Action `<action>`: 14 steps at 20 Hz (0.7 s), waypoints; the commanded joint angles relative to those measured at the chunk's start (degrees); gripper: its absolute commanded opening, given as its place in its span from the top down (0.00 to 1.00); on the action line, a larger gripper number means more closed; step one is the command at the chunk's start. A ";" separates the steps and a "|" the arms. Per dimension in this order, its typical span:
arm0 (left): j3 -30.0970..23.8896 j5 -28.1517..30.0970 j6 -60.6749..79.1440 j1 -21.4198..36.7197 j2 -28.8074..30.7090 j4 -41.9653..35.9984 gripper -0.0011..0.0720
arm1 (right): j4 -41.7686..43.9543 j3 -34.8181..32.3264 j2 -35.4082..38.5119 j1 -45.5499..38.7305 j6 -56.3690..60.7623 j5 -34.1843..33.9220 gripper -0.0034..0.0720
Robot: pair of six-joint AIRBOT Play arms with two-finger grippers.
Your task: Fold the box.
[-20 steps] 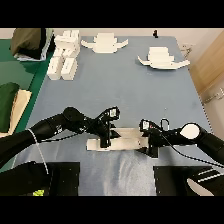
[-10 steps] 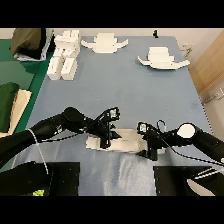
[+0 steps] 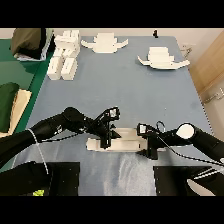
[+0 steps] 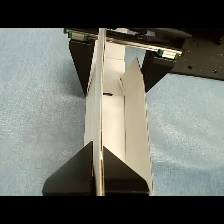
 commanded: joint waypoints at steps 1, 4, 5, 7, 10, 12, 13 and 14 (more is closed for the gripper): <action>-0.02 -0.02 0.02 0.00 -0.02 0.04 0.96 | 0.94 0.02 -1.20 0.00 -2.36 -0.59 0.03; -0.02 -0.02 0.02 0.00 -0.02 0.04 0.96 | 2.73 0.04 -2.69 0.00 -4.92 -0.42 0.15; -0.02 -0.02 0.02 0.00 -0.02 0.04 0.96 | 2.71 0.04 -2.64 0.00 -4.90 -0.20 0.16; -0.02 -0.02 0.02 0.00 -0.02 0.04 0.96 | 2.29 0.04 -2.64 -0.02 -4.90 0.50 0.19; -0.02 -0.04 0.02 0.00 -0.02 0.04 0.96 | 1.62 0.04 -2.62 -0.02 -4.92 0.98 0.29; -0.02 -0.02 0.02 0.00 -0.02 0.04 0.96 | 0.46 0.04 -2.58 -0.02 -4.87 1.75 0.29; -0.02 -0.04 0.02 0.00 -0.02 0.04 0.96 | 0.22 0.04 -2.38 -0.04 -4.87 2.19 0.29; -0.02 -0.02 0.02 0.00 -0.02 0.04 0.96 | 0.31 0.04 -1.73 -0.11 -4.87 2.38 0.29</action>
